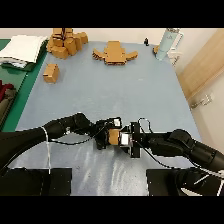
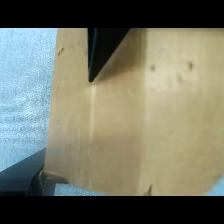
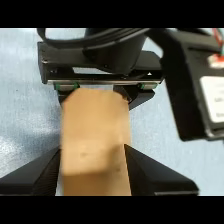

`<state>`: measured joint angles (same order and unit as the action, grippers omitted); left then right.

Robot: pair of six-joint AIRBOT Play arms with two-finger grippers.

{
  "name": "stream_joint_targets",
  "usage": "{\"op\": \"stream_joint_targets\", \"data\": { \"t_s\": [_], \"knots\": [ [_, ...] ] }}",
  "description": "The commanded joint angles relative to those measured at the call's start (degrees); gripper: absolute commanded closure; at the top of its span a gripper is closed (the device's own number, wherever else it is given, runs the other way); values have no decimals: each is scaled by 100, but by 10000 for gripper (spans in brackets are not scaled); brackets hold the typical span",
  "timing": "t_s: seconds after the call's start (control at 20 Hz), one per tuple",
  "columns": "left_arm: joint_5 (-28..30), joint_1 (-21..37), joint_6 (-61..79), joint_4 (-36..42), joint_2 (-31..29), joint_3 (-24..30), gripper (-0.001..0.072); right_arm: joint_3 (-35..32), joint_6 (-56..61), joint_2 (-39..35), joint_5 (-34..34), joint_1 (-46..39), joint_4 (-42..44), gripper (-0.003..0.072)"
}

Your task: Fold the box.

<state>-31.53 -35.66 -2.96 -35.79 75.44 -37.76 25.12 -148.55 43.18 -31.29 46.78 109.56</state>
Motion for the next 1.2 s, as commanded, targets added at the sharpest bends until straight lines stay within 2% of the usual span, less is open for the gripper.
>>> {"op": "stream_joint_targets", "data": {
  "t_s": [0.0, 0.15, 0.35, 0.5, 0.8, 1.15],
  "knots": [
    [0, -4, 2, -2, 4, 4, 344, 2, -4, 48, 90, 2, -111, 81],
    [0, -4, 2, -2, 4, 4, 344, 4, -2, 0, 79, 9, -57, 81],
    [0, -4, 2, -2, 4, 4, 344, 4, -2, -468, -90, 114, 616, 77],
    [0, -4, 2, -2, 4, 4, 344, 4, -2, -715, 35, 87, 595, 77],
    [0, -4, 2, -2, 4, 4, 344, 4, -2, -289, 109, -219, -26, 77],
    [0, -4, 2, -2, 4, 4, 344, 2, -2, -151, -7, -201, 125, 78]
  ]
}}
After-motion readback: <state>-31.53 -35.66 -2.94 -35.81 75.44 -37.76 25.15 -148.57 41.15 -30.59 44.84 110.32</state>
